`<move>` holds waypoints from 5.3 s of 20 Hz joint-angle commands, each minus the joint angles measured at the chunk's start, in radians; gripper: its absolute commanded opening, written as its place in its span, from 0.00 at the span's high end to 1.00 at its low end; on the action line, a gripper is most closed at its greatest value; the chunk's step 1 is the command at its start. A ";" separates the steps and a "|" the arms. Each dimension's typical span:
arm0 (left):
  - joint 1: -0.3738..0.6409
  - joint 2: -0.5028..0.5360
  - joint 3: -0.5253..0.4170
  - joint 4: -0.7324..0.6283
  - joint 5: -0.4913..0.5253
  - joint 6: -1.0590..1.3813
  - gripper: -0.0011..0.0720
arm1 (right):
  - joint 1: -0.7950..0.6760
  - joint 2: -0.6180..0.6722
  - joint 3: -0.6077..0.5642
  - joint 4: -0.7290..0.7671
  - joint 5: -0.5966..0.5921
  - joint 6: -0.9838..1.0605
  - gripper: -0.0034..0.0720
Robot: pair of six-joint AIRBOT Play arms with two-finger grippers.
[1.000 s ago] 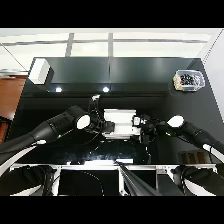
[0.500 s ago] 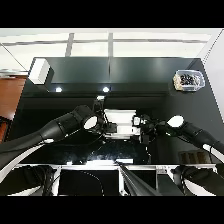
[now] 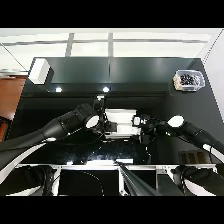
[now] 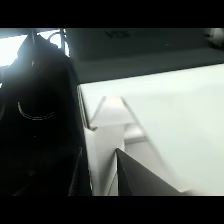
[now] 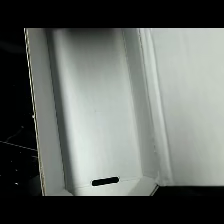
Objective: Fold the box and place the chain.
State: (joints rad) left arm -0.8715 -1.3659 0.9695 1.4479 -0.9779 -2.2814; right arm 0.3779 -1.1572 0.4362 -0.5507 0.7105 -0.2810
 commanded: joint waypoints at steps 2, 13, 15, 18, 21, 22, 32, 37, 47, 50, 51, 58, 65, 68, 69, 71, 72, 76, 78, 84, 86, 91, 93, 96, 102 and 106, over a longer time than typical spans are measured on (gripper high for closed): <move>0.000 -0.061 0.052 0.026 -0.066 -0.013 0.62 | 0.000 -0.001 0.000 0.000 0.002 0.000 0.47; 0.000 -0.140 0.120 0.052 -0.105 -0.085 0.62 | 0.000 -0.001 0.000 0.000 0.002 0.000 0.47; 0.002 -0.140 0.120 0.051 -0.104 -0.084 0.62 | 0.000 -0.001 0.000 0.000 0.001 0.000 0.47; 0.004 -0.140 0.120 0.050 -0.104 -0.084 0.62 | 0.000 -0.001 0.000 0.000 0.001 0.000 0.47; 0.002 -0.140 0.120 0.050 -0.105 -0.085 0.62 | 0.000 -0.001 0.000 0.000 0.001 0.000 0.47; 0.002 -0.140 0.120 0.051 -0.105 -0.085 0.62 | 0.000 -0.001 0.000 0.000 0.001 0.000 0.47; 0.000 -0.161 0.120 0.050 -0.105 -0.109 0.62 | 0.000 -0.001 0.000 0.000 0.001 0.000 0.47; 0.000 -0.178 0.128 0.029 -0.105 -0.109 0.62 | 0.000 -0.001 0.000 0.000 0.001 0.000 0.47; 0.000 -0.177 0.138 0.037 -0.124 -0.109 0.95 | 0.000 -0.001 0.000 0.000 0.001 0.000 0.47; 0.000 -0.177 0.138 0.036 -0.124 -0.109 0.95 | 0.000 -0.001 0.000 0.000 0.001 0.000 0.47; 0.000 -0.177 0.138 0.036 -0.124 -0.109 0.95 | 0.000 -0.001 0.000 0.000 0.001 0.000 0.47; 0.004 -0.177 0.151 0.039 -0.182 -0.108 0.56 | 0.000 -0.001 0.000 0.000 0.001 0.000 0.47; 0.004 -0.180 0.174 0.060 -0.161 -0.108 0.59 | 0.000 -0.001 0.000 0.000 0.001 0.000 0.47; 0.002 -0.195 0.174 0.040 -0.151 -0.103 0.95 | 0.000 -0.001 0.000 0.000 0.001 0.000 0.47; 0.002 -0.199 0.174 0.032 -0.151 -0.103 0.95 | 0.000 -0.001 0.000 0.000 0.001 0.000 0.47; 0.002 -0.200 0.174 0.029 -0.152 -0.103 0.95 | 0.000 -0.001 0.000 0.000 0.002 0.000 0.47; 0.002 -0.200 0.174 0.029 -0.152 -0.103 0.95 | 0.000 -0.001 0.000 0.000 0.003 0.003 0.47; 0.002 -0.199 0.174 0.029 -0.158 -0.103 0.95 | -0.007 0.013 0.000 -0.024 0.010 0.098 0.01; 0.002 -0.199 0.174 0.031 -0.163 -0.101 0.95 | -0.018 0.049 0.001 -0.069 0.042 0.124 0.01; 0.006 -0.199 0.174 0.034 -0.184 -0.101 0.95 | -0.032 0.157 0.001 -0.257 0.090 0.131 0.01; 0.006 -0.199 0.174 0.034 -0.196 -0.101 0.95 | -0.026 0.157 0.001 -0.256 0.087 0.130 0.02; 0.006 -0.199 0.174 0.038 -0.209 -0.097 0.95 | -0.027 0.157 0.001 -0.262 0.049 0.123 0.25; 0.006 -0.199 0.174 0.039 -0.209 -0.097 0.95 | -0.027 0.157 0.001 -0.245 0.048 0.123 0.34; 0.006 -0.199 0.174 0.039 -0.209 -0.097 0.95 | -0.026 0.156 0.001 -0.156 0.053 0.129 0.48; 0.006 -0.199 0.174 0.039 -0.209 -0.097 0.95 | 0.071 0.131 0.001 -0.117 0.031 0.244 0.48; 0.006 -0.199 0.174 0.039 -0.209 -0.097 0.95 | 0.080 0.125 0.001 -0.092 0.018 0.248 0.48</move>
State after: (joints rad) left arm -0.8658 -1.5658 1.1442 1.4879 -1.1938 -2.3768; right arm 0.4442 -1.0271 0.4362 -0.6685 0.7364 -0.0547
